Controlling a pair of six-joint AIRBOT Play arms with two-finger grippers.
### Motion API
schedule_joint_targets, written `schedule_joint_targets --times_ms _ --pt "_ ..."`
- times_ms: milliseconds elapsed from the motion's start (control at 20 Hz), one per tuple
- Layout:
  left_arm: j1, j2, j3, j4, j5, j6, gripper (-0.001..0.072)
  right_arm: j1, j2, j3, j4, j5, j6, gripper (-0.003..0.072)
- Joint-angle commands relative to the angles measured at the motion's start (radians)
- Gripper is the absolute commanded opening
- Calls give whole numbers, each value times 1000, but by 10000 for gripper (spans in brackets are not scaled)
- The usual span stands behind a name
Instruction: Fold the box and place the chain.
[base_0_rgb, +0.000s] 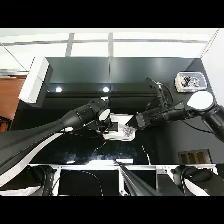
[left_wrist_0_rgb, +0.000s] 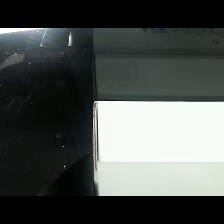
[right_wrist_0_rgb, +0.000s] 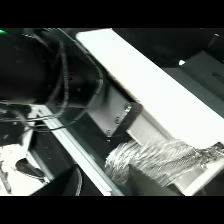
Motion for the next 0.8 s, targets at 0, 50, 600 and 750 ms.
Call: schedule_joint_targets --times_ms 0,50,600,750 --pt "0 0 0 0 0 0 28 -70 2 -6 -101 43 3 395" --pt "0 0 0 0 0 0 27 -129 7 -4 -148 90 2 384" --pt "2 0 0 0 1 0 28 -174 48 -302 -188 -368 -893 720" --pt "2 0 0 0 1 0 27 -138 -42 -303 -185 -375 -1175 720"
